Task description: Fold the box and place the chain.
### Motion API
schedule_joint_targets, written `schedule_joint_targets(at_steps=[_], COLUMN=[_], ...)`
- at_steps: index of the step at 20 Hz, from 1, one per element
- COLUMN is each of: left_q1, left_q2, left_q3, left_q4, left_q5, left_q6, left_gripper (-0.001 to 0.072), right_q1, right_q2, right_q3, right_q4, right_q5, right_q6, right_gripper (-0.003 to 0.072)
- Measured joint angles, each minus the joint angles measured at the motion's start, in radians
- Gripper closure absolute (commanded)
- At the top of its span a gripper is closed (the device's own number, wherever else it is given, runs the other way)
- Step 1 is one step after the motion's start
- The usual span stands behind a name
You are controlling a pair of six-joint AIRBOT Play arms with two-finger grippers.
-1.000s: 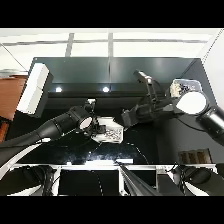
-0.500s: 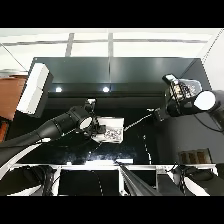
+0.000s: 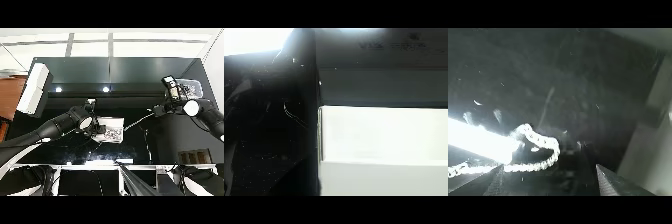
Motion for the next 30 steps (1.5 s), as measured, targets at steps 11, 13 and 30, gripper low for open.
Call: schedule_joint_targets(at_steps=[11,13,30], left_q1=[0.0,0.0,0.0], left_q2=[0.0,0.0,0.0], left_q3=[0.0,0.0,0.0], left_q4=[-0.003,-0.005,-0.011], left_q5=[0.001,0.002,0.005], left_q6=[0.0,0.0,0.0], left_gripper=[0.068,0.068,0.068], right_q1=[0.039,0.036,0.003], right_q2=[-0.132,-0.143,-0.18], right_q3=[-0.004,-0.004,-0.004], right_q4=[-0.002,-0.003,0.004], right_q5=[-0.112,-0.121,-0.132], right_q6=[-0.09,-0.088,-0.029], right_gripper=[0.0163,0.0163,0.0471])
